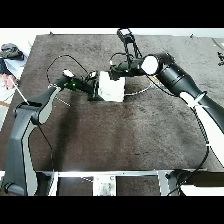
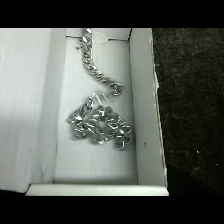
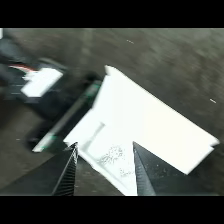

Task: Fold the box and place the chain.

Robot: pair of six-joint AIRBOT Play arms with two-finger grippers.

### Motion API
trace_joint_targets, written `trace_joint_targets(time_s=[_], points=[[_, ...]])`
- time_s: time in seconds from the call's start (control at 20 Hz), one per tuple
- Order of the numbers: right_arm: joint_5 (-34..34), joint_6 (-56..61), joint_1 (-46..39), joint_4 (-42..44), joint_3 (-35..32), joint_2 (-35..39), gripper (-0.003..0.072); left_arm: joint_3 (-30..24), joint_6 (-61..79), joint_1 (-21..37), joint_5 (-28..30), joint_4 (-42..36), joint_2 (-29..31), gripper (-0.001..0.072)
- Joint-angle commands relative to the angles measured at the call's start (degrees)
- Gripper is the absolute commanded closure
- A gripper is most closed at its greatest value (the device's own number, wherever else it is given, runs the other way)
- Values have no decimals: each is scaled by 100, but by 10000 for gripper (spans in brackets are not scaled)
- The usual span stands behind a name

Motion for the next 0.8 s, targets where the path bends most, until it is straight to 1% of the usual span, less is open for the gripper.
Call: trace_joint_targets(time_s=[0.0, 0.1, 0.15, 0.2, 0.3, 0.45, 0.55, 0.6, 0.7, 0.75], points=[[282, 140, -417, -46, -83, -26, 300, -2, 2, 7, -9, -2, -2, 253], [863, 308, -800, -262, -149, 90, 300, 0, 4, 7, -9, 0, -2, 253], [940, 435, -1027, -343, -365, 201, 300, 0, 2, 7, -11, -2, -2, 253], [841, 560, -1241, -415, -684, 348, 300, 0, 4, 7, -11, -2, -2, 253], [361, 1027, -1731, -535, -1528, 649, 299, 0, 4, 7, -9, -4, -2, 253], [-251, 1471, -2367, -380, -2605, 739, 299, 0, 4, 7, -11, -24, -2, 253], [-929, 1486, -2662, 282, -3042, 634, 300, -2, 4, 7, -11, -28, -2, 253], [-1246, 1438, -2750, 682, -3101, 516, 300, 0, 4, 7, -11, -28, -2, 253], [-1805, 984, -2793, 1574, -3086, 229, 299, 0, 2, 7, -13, -28, -2, 253], [-1958, 697, -2791, 1974, -3021, 59, 299, 0, 4, 7, -11, -28, -2, 253]])
